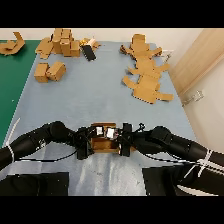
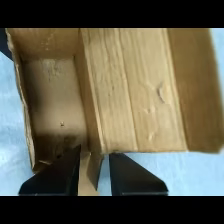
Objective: Fold the box.
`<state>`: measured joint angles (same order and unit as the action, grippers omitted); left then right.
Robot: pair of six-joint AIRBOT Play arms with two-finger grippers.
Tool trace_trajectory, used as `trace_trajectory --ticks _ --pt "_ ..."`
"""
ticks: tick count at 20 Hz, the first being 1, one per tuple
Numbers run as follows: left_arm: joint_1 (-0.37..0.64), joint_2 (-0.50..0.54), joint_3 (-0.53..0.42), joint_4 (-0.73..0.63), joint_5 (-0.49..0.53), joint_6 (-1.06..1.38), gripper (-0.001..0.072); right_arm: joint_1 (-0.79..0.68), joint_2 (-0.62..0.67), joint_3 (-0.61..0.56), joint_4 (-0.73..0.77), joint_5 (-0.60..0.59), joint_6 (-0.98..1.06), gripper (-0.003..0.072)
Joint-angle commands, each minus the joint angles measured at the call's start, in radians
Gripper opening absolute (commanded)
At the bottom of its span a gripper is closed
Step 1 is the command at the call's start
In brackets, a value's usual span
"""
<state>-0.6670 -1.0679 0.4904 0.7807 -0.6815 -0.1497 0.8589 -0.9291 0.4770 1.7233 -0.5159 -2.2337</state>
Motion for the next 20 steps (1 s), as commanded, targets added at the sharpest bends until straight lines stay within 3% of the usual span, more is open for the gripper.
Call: trace_trajectory --ticks 1,6,18,20 --pt "0.000 0.000 0.001 0.002 -0.002 0.000 0.0514 -0.019 0.002 -0.001 -0.077 -0.056 0.000 0.0282" --pt "0.000 0.000 0.001 0.002 -0.002 0.000 0.0514 -0.045 0.002 0.000 -0.085 -0.215 0.000 0.0282" --pt "0.000 0.000 0.001 0.002 -0.002 0.000 0.0514 -0.019 0.002 0.012 -0.003 -0.186 -0.011 0.0316" --pt "0.000 0.000 0.001 0.002 -0.002 0.000 0.0514 -0.016 0.002 0.012 0.048 -0.202 -0.021 0.0268"
